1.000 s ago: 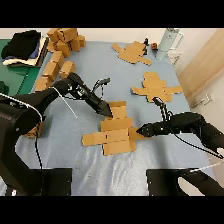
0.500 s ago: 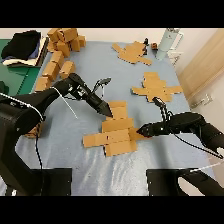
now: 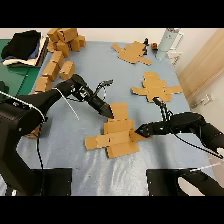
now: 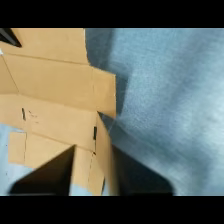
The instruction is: Fold the box.
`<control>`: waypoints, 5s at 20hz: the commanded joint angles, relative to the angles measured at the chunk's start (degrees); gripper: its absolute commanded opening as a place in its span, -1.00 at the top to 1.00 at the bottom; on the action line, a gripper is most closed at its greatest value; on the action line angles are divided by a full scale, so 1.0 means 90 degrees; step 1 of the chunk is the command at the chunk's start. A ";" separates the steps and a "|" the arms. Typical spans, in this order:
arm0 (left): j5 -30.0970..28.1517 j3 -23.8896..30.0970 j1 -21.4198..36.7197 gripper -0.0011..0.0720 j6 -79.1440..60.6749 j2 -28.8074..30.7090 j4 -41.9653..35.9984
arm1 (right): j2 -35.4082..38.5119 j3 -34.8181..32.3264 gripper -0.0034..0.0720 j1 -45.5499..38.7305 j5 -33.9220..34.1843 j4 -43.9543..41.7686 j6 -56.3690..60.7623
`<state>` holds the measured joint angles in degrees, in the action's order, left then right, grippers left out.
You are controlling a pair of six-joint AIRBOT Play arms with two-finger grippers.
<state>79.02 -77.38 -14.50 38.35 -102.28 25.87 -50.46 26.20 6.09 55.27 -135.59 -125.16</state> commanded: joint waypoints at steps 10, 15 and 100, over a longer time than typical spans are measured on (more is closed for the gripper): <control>-0.2795 0.1345 -0.0663 0.94 -0.2426 0.2011 0.0478 | 0.0017 0.1457 -0.21 -0.0945 -0.0505 0.1746 0.2455; -0.4124 0.2844 -0.1071 0.94 -0.4184 0.2929 -0.0185 | -0.0092 0.1457 -0.15 -0.0942 -0.0580 0.1399 0.2582; -0.6120 0.4024 -0.2863 0.94 -0.4469 0.3667 0.0763 | -0.0350 0.1445 0.14 -0.0702 -0.0993 0.0962 0.2569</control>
<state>19.70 -40.71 -41.30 -1.89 -70.00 33.19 -53.56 39.22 -0.27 46.33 -126.91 -102.04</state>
